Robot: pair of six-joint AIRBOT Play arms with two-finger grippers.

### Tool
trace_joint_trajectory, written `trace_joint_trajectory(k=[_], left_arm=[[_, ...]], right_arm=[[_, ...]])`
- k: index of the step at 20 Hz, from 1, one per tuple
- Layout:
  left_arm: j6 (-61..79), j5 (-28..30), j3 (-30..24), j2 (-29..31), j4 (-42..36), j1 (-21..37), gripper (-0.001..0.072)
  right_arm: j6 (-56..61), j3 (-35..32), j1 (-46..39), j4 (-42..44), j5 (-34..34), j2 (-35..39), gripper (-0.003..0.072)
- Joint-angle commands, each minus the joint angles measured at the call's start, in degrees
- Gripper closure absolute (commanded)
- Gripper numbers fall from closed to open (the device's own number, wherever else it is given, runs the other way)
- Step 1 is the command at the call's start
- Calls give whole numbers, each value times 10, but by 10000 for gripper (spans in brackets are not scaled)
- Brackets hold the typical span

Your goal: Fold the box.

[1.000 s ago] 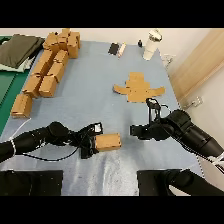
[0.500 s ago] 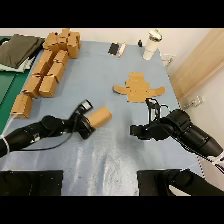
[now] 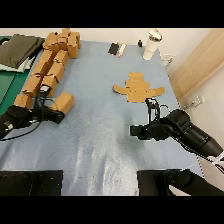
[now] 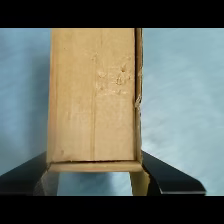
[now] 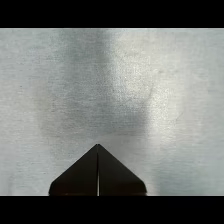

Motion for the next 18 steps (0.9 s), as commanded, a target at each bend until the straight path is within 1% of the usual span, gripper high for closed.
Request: trace_joint_trajectory(k=[1, 3, 5, 13, 14, 18], left_arm=[[-100, -55, 1, 3, 121, 103, 184], [-104, -54, 2, 5, 121, 138, 184], [-104, -48, 3, 5, 121, 151, 184], [-130, 25, 3, 2, 116, 151, 184], [-137, 29, 4, -1, 109, 151, 184], [-137, 9, 13, -35, 100, 151, 183]], right_arm=[[-1, 0, 0, -5, 4, 0, 680], [-1, 0, 0, -5, 5, 0, 680], [-1, 0, 0, -5, 5, 0, 680], [-1, 0, 0, -3, 5, 0, 680], [-1, 0, 0, -3, 6, 0, 680], [-1, 0, 0, -3, 12, 0, 680]])
